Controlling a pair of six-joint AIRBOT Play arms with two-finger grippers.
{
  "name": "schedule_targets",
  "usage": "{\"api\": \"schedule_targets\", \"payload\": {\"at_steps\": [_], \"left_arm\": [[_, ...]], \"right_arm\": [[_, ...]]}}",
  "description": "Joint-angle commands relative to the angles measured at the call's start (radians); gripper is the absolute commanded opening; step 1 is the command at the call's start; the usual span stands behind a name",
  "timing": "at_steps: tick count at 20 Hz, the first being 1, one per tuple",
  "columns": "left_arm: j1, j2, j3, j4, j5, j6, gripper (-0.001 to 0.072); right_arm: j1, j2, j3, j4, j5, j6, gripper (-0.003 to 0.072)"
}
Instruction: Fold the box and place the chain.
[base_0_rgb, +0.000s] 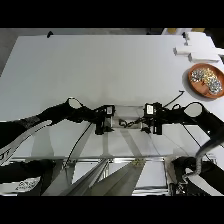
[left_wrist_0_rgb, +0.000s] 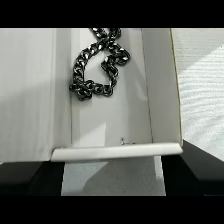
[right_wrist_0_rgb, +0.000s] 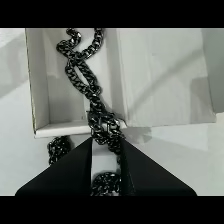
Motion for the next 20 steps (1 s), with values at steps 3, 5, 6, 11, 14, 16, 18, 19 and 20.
{"api": "schedule_targets", "payload": {"at_steps": [3,5,6,11,14,16,18,19,20], "left_arm": [[0.001,0.001,0.000,0.000,0.000,0.000,0.0034],[0.001,0.001,0.000,0.000,0.000,0.000,0.0034],[0.001,0.001,0.000,0.000,0.000,0.000,0.0034],[0.001,0.001,0.000,0.000,0.000,0.000,0.0034],[0.001,0.001,0.000,0.000,0.000,0.000,0.0034],[0.001,0.001,0.000,0.000,0.000,0.000,0.0034],[0.001,0.001,0.000,0.000,0.000,0.000,0.0034],[0.001,0.001,0.000,0.000,0.000,0.000,0.0034],[0.001,0.001,0.000,0.000,0.000,0.000,0.0034]], "right_arm": [[-0.001,-0.001,0.000,0.007,0.016,-0.023,0.0160],[-0.001,-0.001,0.000,0.006,0.022,-0.023,0.0158],[-0.001,-0.001,0.000,0.006,0.026,-0.023,0.0135],[-0.001,-0.001,-0.001,0.006,0.047,-0.022,0.0083],[-0.001,0.000,-0.001,0.006,0.065,0.002,0.0067],[-0.001,0.014,-0.001,-0.002,0.072,0.011,0.0023],[-0.001,0.045,-0.001,-0.035,0.071,0.061,0.0023],[-0.001,0.067,-0.001,-0.070,0.071,0.090,0.0023],[-0.001,0.091,-0.001,-0.103,0.073,0.118,0.0023]]}}
